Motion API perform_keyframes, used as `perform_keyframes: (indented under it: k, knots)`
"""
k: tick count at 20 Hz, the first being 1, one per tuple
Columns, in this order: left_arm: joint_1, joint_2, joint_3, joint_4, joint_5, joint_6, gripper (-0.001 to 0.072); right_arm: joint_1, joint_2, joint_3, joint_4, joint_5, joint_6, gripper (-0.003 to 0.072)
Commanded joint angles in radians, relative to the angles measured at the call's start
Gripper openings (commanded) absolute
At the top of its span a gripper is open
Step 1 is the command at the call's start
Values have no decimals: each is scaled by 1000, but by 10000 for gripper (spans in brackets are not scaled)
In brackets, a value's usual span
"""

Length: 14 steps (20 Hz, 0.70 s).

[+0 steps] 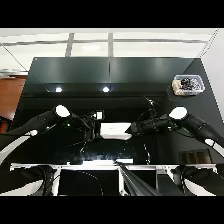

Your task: Fold the box and place the chain.

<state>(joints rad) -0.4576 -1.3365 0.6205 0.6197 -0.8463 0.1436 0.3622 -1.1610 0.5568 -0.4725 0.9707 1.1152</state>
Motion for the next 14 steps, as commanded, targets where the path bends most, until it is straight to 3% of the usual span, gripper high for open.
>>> perform_keyframes:
  k: [1, 6, 7, 8, 9, 14]
  knots:
    - [0, 0, 0, -3, -2, -2, 411, -1, 1, -6, -32, 19, 15, 32]
    - [0, 12, 0, 6, -19, -45, 418, -71, 127, 98, -8, 130, -5, 41]
    - [0, 31, 1, 37, -30, -47, 520, -99, 166, 124, -8, 142, -5, 40]
    - [0, 56, 0, 72, -42, -54, 669, -136, 206, 148, -11, 155, -5, 40]
    - [1, 93, 1, 117, -52, -90, 720, -175, 238, 166, -15, 169, -5, 40]
    - [5, 358, 3, 427, -119, -410, 720, -434, 318, 188, -97, 264, -5, 41]
